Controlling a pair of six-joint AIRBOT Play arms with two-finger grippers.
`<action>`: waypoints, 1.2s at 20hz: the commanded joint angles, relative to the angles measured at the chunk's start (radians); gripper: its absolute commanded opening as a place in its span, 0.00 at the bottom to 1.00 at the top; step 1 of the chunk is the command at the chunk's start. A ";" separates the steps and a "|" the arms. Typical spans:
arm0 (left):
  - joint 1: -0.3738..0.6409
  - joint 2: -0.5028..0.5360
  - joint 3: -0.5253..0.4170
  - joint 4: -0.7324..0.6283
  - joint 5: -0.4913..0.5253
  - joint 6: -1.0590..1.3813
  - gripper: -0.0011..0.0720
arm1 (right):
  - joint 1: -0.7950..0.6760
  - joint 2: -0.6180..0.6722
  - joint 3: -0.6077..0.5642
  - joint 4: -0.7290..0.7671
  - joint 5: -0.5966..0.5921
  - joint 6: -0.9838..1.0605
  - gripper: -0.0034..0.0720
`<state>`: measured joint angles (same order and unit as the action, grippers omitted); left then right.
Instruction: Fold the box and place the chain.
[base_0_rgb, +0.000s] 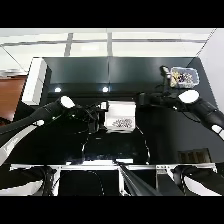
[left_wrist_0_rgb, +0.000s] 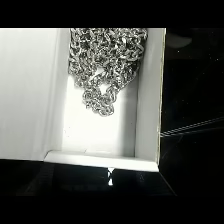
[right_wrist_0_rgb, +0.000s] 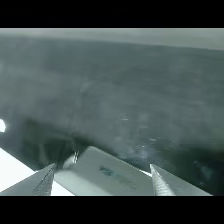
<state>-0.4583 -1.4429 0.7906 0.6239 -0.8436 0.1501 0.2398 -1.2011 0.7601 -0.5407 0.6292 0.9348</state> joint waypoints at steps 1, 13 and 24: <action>-0.001 -0.001 0.001 0.000 0.002 0.000 0.49 | 0.050 -0.027 0.031 -0.023 0.090 -0.241 0.99; -0.001 -0.001 0.001 0.000 0.002 0.000 0.49 | 0.055 -0.031 0.103 -0.149 0.338 -0.578 0.99; -0.001 -0.001 0.001 0.000 0.002 0.000 0.49 | 0.095 -0.032 0.103 -0.204 0.404 -0.600 0.99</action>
<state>-0.4587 -1.4429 0.7906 0.6243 -0.8421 0.1493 0.3309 -1.2331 0.8623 -0.7246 1.0054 0.3405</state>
